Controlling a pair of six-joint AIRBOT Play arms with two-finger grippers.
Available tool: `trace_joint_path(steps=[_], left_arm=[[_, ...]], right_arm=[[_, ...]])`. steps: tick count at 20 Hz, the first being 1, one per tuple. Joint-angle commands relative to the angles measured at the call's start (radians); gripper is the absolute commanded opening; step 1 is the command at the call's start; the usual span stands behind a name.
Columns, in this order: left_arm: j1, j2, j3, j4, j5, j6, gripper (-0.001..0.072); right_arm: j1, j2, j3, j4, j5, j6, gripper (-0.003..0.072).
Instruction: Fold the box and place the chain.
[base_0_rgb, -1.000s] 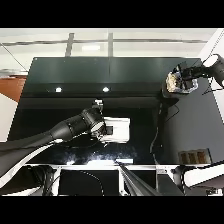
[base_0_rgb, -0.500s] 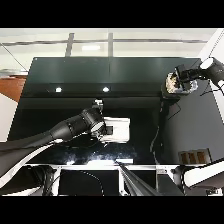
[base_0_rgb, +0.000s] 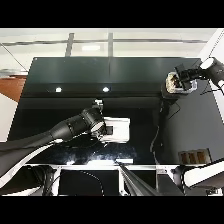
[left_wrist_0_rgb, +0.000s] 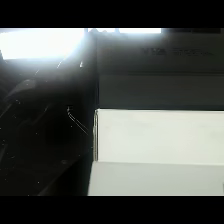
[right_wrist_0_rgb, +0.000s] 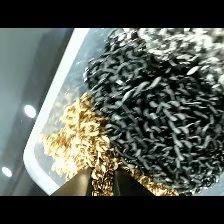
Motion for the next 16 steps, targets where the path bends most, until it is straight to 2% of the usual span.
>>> trace_joint_path(steps=[1,7,12,16], left_arm=[[0.001,0.000,0.000,0.000,0.000,0.000,0.0033],[0.001,0.000,0.000,0.000,0.000,0.000,0.0034],[0.001,0.000,0.000,0.000,0.000,0.000,0.0033],[0.001,0.000,0.000,0.000,0.000,0.000,0.0034]], right_arm=[[-0.002,0.016,0.010,0.011,0.036,-0.130,0.0052],[-0.002,0.127,0.097,0.011,0.145,-0.360,0.0049],[-0.003,0.346,0.164,0.010,0.158,-0.468,0.0048],[-0.003,0.508,0.274,0.011,0.179,-0.517,0.0048]])
